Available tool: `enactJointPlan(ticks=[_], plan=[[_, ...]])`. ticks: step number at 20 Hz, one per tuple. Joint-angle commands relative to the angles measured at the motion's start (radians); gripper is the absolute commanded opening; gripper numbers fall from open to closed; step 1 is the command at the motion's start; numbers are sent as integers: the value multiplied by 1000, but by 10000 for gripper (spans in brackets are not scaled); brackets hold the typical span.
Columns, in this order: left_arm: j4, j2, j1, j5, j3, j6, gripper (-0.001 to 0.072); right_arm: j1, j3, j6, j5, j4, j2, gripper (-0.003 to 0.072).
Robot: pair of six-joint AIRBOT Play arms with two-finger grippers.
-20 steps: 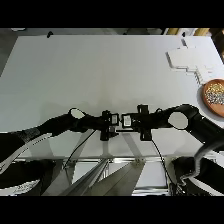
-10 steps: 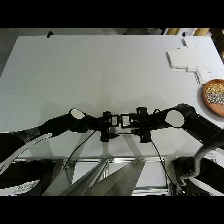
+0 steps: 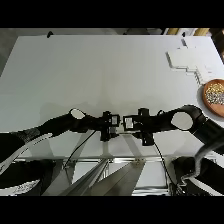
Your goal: Fold the box and place the chain.
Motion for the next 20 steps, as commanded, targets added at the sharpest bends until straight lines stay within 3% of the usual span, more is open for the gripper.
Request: enactJointPlan(ticks=[1,3,4,6,7,8,9,20], plan=[[0,1,1,2,0,-1,204,1,1,0,21,46,22,339],[0,1,1,2,0,-1,204,-8,1,3,24,49,24,304],[0,1,1,2,0,-1,204,-20,1,5,23,49,24,238],[0,1,1,2,0,-1,204,-53,1,12,21,55,24,220],[0,1,1,2,0,-1,204,-68,1,32,19,57,23,175],[0,1,1,2,0,-1,204,-83,1,35,20,58,21,68],[0,1,1,2,0,-1,204,-95,1,34,19,58,13,18],[0,1,1,2,0,-1,204,-57,1,20,44,119,-78,18]])
